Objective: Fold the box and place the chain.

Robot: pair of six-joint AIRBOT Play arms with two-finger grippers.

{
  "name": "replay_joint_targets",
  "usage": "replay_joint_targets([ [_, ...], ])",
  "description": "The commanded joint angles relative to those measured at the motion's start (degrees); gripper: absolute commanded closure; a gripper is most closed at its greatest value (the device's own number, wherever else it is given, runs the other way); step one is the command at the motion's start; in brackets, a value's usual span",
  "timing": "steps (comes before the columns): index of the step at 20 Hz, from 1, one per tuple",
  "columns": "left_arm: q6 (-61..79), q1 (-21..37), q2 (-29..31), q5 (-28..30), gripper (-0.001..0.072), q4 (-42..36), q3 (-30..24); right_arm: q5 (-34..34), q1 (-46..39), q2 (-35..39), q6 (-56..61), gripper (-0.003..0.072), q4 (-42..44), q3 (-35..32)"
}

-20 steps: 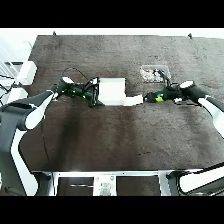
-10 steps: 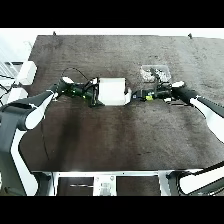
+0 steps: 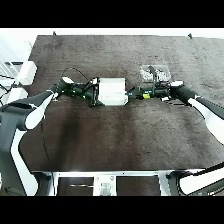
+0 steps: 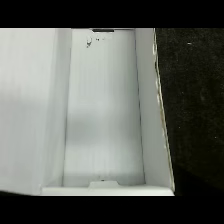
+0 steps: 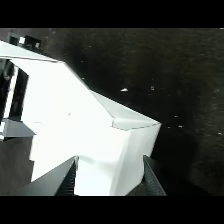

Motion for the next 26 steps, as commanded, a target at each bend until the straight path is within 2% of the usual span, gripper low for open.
replay_joint_targets([
  [1,0.00,-0.04,0.02,0.00,0.0180,0.00,0.02,-0.26,1.18,-0.02,0.68,0.0209,0.57,0.02],
  [9,0.00,-0.04,0.02,0.00,0.0180,0.00,0.00,-0.52,2.91,-0.02,2.12,0.0213,0.17,0.39],
  [12,0.00,-0.04,0.04,0.02,0.0180,0.00,0.02,-1.01,3.34,-0.02,3.17,0.0255,-0.59,0.66],
  [23,0.00,-0.04,0.04,0.02,0.0180,0.00,0.02,-4.17,8.22,-0.02,19.34,0.0255,-22.27,7.32],
  [26,0.00,-0.04,0.04,0.02,0.0180,0.00,0.02,-4.66,9.18,-0.02,22.03,0.0255,-24.79,7.96],
])
